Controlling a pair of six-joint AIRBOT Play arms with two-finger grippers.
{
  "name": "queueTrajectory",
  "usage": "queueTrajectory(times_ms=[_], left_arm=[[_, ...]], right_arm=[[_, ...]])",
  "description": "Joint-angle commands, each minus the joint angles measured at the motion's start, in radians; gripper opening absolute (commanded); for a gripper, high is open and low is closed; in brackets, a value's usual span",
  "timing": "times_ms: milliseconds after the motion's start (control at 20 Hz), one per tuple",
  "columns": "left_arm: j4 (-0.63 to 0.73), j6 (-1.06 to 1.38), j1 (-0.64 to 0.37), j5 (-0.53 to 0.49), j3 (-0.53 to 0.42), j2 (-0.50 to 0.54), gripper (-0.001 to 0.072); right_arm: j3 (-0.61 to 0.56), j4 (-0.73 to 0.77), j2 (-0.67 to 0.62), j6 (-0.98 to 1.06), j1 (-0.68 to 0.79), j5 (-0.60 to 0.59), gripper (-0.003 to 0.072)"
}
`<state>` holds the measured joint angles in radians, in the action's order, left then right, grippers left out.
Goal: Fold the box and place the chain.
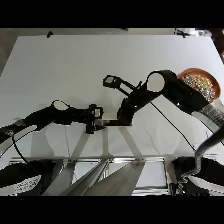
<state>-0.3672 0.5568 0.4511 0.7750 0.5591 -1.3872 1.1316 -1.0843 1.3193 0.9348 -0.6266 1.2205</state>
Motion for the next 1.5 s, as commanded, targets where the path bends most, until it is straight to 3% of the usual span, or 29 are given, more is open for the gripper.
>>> queueTrajectory(times_ms=[0,350,950,1450], left_arm=[[0.0,0.0,-0.001,0.0,0.0,0.001,0.0254],[0.0,0.0,-0.001,0.0,0.0,0.001,0.0254],[0.0,0.0,-0.001,0.0,0.0,0.001,0.0254],[0.0,0.0,-0.001,0.0,0.0,0.001,0.0254]], right_arm=[[-0.001,-0.071,0.0,-0.054,-0.032,0.005,0.0279],[-0.002,-0.167,0.02,-0.081,-0.06,-0.086,0.0303],[-0.015,-0.172,0.052,-0.106,-0.109,-0.074,0.0297],[-0.035,-0.18,0.052,-0.076,-0.12,-0.114,0.0225]])
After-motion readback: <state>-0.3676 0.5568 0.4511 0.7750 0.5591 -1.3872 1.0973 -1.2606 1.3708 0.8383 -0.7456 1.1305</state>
